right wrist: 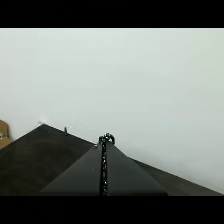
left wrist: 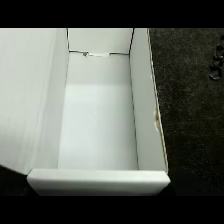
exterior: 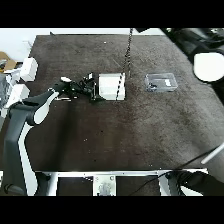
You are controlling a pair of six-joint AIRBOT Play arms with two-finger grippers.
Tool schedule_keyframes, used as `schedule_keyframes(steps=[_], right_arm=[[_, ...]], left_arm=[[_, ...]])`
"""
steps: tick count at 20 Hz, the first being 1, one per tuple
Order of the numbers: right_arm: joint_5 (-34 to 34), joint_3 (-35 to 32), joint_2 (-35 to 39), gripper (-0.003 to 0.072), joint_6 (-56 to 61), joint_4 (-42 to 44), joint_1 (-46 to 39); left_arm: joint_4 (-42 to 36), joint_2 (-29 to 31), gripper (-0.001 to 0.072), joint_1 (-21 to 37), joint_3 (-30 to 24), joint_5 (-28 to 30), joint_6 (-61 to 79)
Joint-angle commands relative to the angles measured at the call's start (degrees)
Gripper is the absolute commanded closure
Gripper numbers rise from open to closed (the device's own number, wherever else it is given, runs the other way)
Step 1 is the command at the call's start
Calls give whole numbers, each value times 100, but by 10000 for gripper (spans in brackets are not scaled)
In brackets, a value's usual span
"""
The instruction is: Fold the box and place the chain.
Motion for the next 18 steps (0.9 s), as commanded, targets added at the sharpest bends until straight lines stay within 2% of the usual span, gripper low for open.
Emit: schedule_keyframes(steps=[1,6,9,12,16,18], right_arm=[[-748,13,-299,685,9,319,48],[-828,546,-570,685,4,385,83],[-745,610,-881,685,7,389,83],[-61,605,-1064,685,4,385,81],[1346,590,-1366,685,28,387,55],[1648,389,-1644,685,203,387,59]], left_arm=[[2,0,483,2,2,2,2],[2,0,483,2,2,4,2],[0,0,482,2,2,2,2],[2,-2,483,2,2,2,2],[2,0,483,2,2,2,2],[2,0,483,2,2,2,2]])
